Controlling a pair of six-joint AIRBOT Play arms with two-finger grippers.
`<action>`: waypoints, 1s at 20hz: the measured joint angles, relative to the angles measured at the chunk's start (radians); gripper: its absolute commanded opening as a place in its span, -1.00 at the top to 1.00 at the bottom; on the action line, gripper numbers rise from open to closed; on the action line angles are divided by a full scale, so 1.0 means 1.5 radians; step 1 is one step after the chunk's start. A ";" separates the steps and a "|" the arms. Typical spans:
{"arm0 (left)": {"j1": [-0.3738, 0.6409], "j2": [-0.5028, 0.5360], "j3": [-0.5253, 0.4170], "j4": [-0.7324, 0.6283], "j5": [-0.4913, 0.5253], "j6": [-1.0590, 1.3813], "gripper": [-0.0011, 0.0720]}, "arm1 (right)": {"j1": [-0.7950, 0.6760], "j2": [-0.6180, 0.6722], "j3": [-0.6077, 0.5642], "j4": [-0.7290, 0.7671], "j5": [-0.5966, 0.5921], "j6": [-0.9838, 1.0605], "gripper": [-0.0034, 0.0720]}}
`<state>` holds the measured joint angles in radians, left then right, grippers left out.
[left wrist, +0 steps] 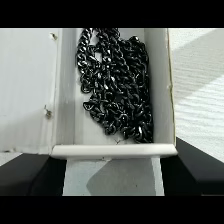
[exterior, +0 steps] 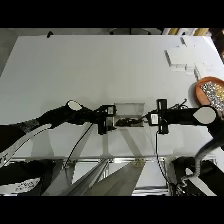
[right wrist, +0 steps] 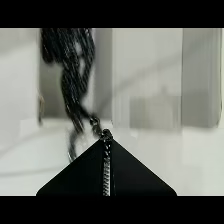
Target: Fold the box and place the chain.
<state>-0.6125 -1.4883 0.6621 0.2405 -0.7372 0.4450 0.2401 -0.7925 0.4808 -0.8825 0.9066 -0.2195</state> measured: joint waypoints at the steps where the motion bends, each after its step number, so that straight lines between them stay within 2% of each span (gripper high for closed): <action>1: 0.000 0.000 0.000 0.000 0.000 0.000 0.40 | 0.021 0.006 0.000 0.021 0.001 0.002 0.85; 3: 0.000 0.000 0.000 0.000 0.000 0.000 0.40 | 0.074 0.007 0.000 0.065 -0.017 0.004 0.85; 8: 0.000 0.000 0.000 0.000 0.000 0.000 0.40 | 0.195 -0.047 0.000 0.141 -0.126 0.007 0.85; 9: 0.000 0.000 0.000 0.000 0.000 0.000 0.40 | 0.213 -0.066 0.000 0.150 -0.146 0.007 0.71; 10: 0.000 0.000 0.000 0.000 0.000 0.000 0.40 | 0.225 -0.084 0.000 0.156 -0.162 0.007 0.39; 11: 0.000 0.000 0.000 0.000 0.000 0.000 0.40 | 0.235 -0.103 0.000 0.160 -0.176 0.007 0.23; 15: 0.000 0.000 0.000 0.000 0.000 0.000 0.40 | 0.253 -0.130 0.000 0.157 -0.199 0.007 0.23; 20: 0.000 0.000 0.000 0.000 0.000 0.000 0.40 | 0.231 -0.053 0.000 0.029 -0.178 0.053 0.23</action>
<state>-0.6125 -1.4883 0.6621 0.2405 -0.7368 0.4450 0.5861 -0.8726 0.4808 -0.8394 0.6392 -0.1394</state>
